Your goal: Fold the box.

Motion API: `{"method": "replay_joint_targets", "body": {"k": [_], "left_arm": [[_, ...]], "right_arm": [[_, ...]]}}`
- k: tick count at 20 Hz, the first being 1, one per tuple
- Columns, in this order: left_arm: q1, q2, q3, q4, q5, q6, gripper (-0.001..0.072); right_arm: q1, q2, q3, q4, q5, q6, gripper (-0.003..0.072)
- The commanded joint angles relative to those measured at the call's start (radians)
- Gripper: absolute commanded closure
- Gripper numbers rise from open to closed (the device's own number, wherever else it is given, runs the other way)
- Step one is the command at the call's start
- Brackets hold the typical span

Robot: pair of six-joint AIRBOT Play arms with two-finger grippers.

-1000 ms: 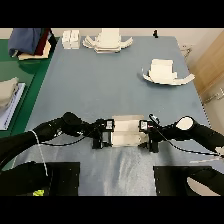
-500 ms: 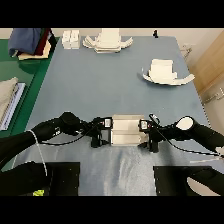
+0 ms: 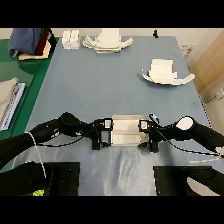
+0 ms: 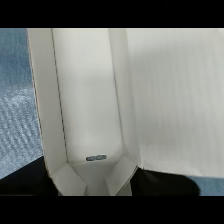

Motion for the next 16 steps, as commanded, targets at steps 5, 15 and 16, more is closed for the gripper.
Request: {"method": "replay_joint_targets", "body": {"k": [5, 15, 16], "left_arm": [[-0.029, -0.032, 0.0, -0.053, 0.059, -0.02, 0.0011], [-0.12, -0.04, 0.0, -0.08, 0.172, -0.033, 0.0012], [-0.125, -0.041, 0.0, -0.08, 0.172, -0.057, 0.0012]], "right_arm": [[0.001, 0.0, 0.0, 0.0, 0.001, 0.0, 0.017], [0.001, 0.0, 0.0, 0.0, 0.001, 0.0, 0.0169], [0.001, 0.0, 0.0, 0.0, 0.001, 0.0, 0.017]]}}
